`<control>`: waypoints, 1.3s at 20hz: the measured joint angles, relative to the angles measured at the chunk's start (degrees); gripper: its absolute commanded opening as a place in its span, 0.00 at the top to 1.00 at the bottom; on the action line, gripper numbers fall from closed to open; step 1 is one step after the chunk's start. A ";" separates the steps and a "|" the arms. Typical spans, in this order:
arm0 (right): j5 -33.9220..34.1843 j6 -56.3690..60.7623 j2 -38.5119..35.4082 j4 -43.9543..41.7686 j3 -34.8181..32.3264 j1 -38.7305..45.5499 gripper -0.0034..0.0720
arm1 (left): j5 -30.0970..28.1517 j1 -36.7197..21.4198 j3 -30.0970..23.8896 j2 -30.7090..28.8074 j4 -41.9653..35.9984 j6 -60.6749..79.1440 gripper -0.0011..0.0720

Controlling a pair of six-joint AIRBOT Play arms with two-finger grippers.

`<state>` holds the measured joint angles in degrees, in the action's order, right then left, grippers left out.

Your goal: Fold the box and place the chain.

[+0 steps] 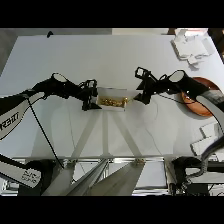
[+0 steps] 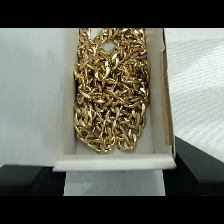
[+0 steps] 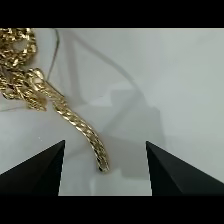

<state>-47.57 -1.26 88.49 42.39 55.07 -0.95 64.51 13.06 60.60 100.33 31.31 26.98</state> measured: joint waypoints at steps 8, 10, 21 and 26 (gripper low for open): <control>-1.11 -21.97 5.60 -8.57 0.00 -3.93 0.60 | 0.02 0.00 0.00 0.00 0.00 0.02 0.55; -1.25 -23.93 5.86 -9.33 -0.02 -4.20 0.81 | 0.00 0.00 0.00 0.00 -0.04 -0.13 0.55; -1.11 -21.70 5.81 -3.02 0.02 -4.57 0.94 | 0.20 0.02 0.00 0.00 0.02 0.00 0.55; 0.00 -12.98 3.41 4.17 -0.07 -4.59 0.94 | 0.13 0.00 0.00 0.00 0.02 0.00 0.55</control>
